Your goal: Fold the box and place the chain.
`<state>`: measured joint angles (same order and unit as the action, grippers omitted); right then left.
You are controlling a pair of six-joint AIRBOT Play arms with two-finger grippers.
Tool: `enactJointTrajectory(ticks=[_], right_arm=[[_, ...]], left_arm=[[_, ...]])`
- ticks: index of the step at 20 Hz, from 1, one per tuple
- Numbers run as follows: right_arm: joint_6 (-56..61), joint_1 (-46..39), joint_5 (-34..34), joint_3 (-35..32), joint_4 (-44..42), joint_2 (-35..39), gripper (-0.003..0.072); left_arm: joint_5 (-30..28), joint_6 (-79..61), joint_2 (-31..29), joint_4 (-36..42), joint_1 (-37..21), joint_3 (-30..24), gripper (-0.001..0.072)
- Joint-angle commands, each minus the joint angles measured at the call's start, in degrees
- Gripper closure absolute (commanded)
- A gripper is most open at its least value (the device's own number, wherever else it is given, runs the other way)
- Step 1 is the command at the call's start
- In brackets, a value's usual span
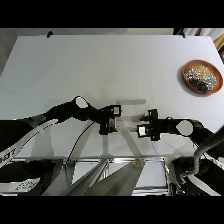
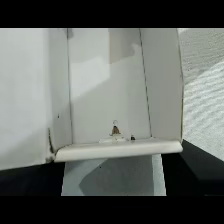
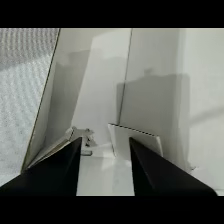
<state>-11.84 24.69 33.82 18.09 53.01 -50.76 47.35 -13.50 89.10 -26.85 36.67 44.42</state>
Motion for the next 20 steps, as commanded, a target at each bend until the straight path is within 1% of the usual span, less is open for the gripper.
enactJointTrajectory(ticks=[1, 5, 6, 7, 9, 11, 13, 17, 20], right_arm=[[-1.77, 0.72, -0.92, 0.00, -0.81, -0.85, 0.0275], [-1.77, 0.72, -1.14, 0.00, -0.76, -0.85, 0.0280], [-1.75, 0.72, -1.14, 0.00, -0.74, -0.83, 0.0298], [-1.66, 0.72, -1.03, 0.00, -0.74, -0.66, 0.0351], [-1.36, 0.50, 0.42, 0.00, -0.61, 0.17, 0.0668], [1.86, -0.92, 1.79, 0.00, 1.46, 1.75, 0.0671], [8.04, -2.95, 3.89, 0.00, 5.49, 4.44, 0.0671], [17.90, -9.84, 11.02, 0.00, 11.72, 13.77, 0.0671], [28.22, -15.08, 17.07, 0.00, 9.94, 20.79, 0.0669]], left_arm=[[0.00, 0.02, -0.02, 0.02, -0.02, -0.02, 0.0376], [0.00, 0.02, 0.00, 0.02, -0.02, -0.02, 0.0376], [0.00, 0.02, 0.00, 0.02, -0.02, -0.02, 0.0376], [0.00, 0.02, -0.02, 0.02, -0.02, -0.02, 0.0376], [0.00, 0.02, -0.02, 0.02, -0.02, -0.02, 0.0376], [0.00, 0.02, -0.02, 0.02, -0.02, -0.02, 0.0376], [0.00, 0.02, -0.02, 0.02, -0.02, -0.02, 0.0376], [0.00, 0.02, -0.02, 0.02, -0.02, -0.02, 0.0376], [0.00, 0.02, -0.02, 0.02, -0.02, -0.02, 0.0376]])
